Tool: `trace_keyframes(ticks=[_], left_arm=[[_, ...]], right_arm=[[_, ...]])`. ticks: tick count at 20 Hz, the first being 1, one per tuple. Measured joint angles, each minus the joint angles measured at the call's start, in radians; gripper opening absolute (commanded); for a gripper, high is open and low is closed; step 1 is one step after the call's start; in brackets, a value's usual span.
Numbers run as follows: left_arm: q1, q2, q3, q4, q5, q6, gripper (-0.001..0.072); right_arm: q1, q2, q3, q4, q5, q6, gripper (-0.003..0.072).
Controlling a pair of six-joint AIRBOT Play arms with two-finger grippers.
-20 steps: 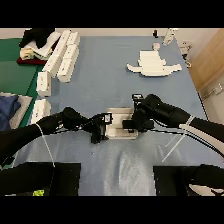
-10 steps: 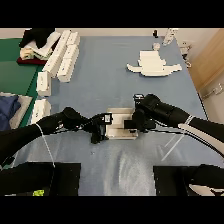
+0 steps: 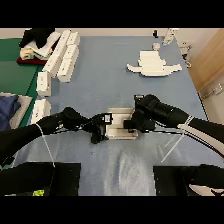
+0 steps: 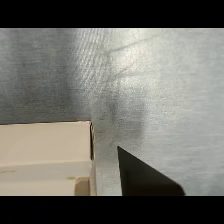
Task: Fold the box.
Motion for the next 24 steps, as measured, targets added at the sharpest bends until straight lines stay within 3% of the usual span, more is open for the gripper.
trace_keyframes(ticks=[1, 2, 3, 4, 5, 6, 13, 15, 17, 18, 22, 24], left_arm=[[0.000, 0.000, 0.000, 0.000, 0.000, 0.000, 0.0359], [0.000, 0.000, 0.000, -0.001, 0.002, 0.000, 0.0359], [0.000, 0.000, 0.000, 0.000, 0.001, 0.001, 0.0359], [0.000, 0.000, 0.000, 0.000, 0.002, 0.000, 0.0359], [0.000, 0.000, 0.000, 0.000, 0.002, 0.000, 0.0359], [0.000, 0.000, 0.000, 0.000, 0.001, 0.000, 0.0358], [0.000, 0.000, 0.000, 0.000, 0.001, 0.000, 0.0359], [0.000, 0.000, 0.000, 0.000, 0.001, 0.000, 0.0359], [0.000, 0.000, 0.000, 0.000, 0.001, 0.000, 0.0359], [0.000, 0.000, 0.000, 0.000, 0.001, 0.000, 0.0359], [0.000, 0.000, 0.000, 0.000, 0.001, 0.000, 0.0359], [0.000, 0.000, 0.000, 0.000, 0.001, 0.000, 0.0359]], right_arm=[[0.000, 0.000, 0.000, 0.000, 0.000, 0.003, 0.0046], [0.001, 0.000, 0.000, 0.005, 0.006, 0.002, 0.0001], [0.003, 0.000, 0.000, 0.004, 0.006, -0.006, 0.0001], [0.002, 0.000, 0.000, 0.005, 0.006, -0.013, 0.0055], [0.001, 0.000, 0.000, 0.005, 0.006, -0.013, 0.0336], [0.001, 0.000, 0.000, 0.003, 0.006, -0.019, 0.0482], [-0.001, 0.032, 0.033, 0.002, -0.027, -0.040, 0.0481], [-0.010, 0.072, 0.071, 0.000, -0.072, -0.059, 0.0356], [-0.026, 0.122, 0.103, -0.022, -0.137, -0.079, 0.0090], [-0.041, 0.146, 0.113, -0.043, -0.168, -0.090, 0.0001], [-0.208, 0.178, 0.099, -0.098, -0.218, -0.182, 0.0000], [-0.343, 0.147, 0.082, 0.006, -0.151, -0.312, 0.0000]])
